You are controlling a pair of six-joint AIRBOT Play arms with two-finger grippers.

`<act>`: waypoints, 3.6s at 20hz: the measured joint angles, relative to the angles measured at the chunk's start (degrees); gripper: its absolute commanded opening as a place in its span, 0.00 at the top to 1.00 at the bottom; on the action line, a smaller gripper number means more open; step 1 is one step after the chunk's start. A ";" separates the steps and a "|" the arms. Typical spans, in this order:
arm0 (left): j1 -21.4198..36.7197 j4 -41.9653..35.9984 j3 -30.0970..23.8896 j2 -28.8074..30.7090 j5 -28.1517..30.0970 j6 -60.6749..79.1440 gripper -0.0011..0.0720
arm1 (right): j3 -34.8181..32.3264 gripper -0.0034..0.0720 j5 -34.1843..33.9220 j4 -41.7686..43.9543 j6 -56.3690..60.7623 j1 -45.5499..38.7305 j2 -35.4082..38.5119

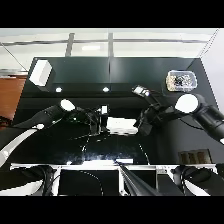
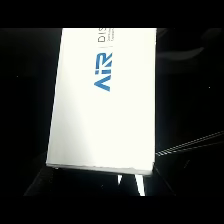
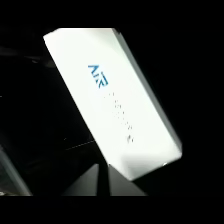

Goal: Fold the box and place the chain.

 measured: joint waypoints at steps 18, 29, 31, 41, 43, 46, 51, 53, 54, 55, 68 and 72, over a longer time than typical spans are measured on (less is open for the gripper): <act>0.00 0.02 0.00 0.00 0.00 0.00 0.44 | -9.94 0.94 -13.03 28.81 9.62 -0.70 -11.19; 0.02 0.00 0.00 0.02 0.00 -0.07 0.44 | -9.77 0.94 -14.03 27.28 9.11 -1.03 -12.37; 0.24 0.02 0.11 0.02 0.00 -0.07 0.44 | -8.85 0.94 -12.85 26.43 8.98 -2.43 -11.41; 1.77 9.18 0.24 6.75 -0.98 -8.94 0.02 | -2.89 0.94 6.56 26.23 10.12 -23.91 8.57; 1.77 11.93 0.37 8.94 -2.12 -12.92 0.02 | -2.69 0.94 9.27 25.24 10.51 -28.65 11.47; 0.70 13.64 1.90 10.36 -2.80 -17.33 0.03 | -2.51 0.94 11.13 23.89 10.71 -33.53 13.57; -4.42 12.70 7.32 7.23 -1.49 -20.72 0.03 | -2.47 0.94 10.99 22.05 10.91 -36.15 14.58; -6.27 12.22 10.47 4.17 -0.50 -21.94 0.03 | -2.47 0.94 10.64 21.84 10.93 -36.41 14.69; -6.93 12.22 12.11 2.47 -0.61 -22.75 0.03 | -2.47 0.94 10.43 21.59 10.95 -36.50 14.73; -7.37 12.15 13.64 0.85 -0.87 -23.63 0.03 | -2.47 0.94 10.25 21.53 11.10 -36.61 14.78; -8.46 12.74 19.58 -6.71 -6.47 -27.91 0.03 | -2.47 0.94 9.01 21.40 11.52 -36.72 14.80; -8.52 13.00 19.63 -7.52 -7.93 -28.17 0.03 | -2.47 0.94 8.94 21.40 11.52 -36.72 14.80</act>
